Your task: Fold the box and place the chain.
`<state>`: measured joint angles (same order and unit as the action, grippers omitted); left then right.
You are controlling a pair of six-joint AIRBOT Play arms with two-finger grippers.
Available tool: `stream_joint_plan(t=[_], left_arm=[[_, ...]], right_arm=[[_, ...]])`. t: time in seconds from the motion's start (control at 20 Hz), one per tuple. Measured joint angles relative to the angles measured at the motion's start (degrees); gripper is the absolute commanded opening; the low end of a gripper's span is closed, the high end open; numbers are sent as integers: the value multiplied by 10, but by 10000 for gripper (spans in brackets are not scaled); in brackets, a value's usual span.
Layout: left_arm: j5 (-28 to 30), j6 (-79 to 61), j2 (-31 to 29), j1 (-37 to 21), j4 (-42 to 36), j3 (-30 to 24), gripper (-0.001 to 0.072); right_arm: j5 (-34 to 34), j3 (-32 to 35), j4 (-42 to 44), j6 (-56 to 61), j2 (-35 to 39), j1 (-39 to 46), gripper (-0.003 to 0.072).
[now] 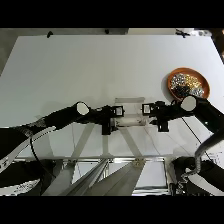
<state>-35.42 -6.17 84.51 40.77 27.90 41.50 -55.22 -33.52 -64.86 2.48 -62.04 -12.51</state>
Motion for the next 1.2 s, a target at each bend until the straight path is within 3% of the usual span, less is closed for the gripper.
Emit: stream_joint_plan(t=[0.4,0.5,0.7,0.75,1.15,1.2], left_arm=[[0,2,0,0,0,0,90],[0,2,0,0,0,0,90],[0,2,0,0,0,0,90],[0,2,0,0,0,0,90],[0,2,0,0,0,0,90],[0,2,0,0,0,0,90]], right_arm=[[29,0,70,-30,-9,0,263],[25,1,85,-37,-11,0,216],[5,3,105,-42,-34,0,206],[1,3,112,-43,-43,0,152],[1,4,172,-80,-72,0,159],[3,4,175,-82,-73,0,206]])
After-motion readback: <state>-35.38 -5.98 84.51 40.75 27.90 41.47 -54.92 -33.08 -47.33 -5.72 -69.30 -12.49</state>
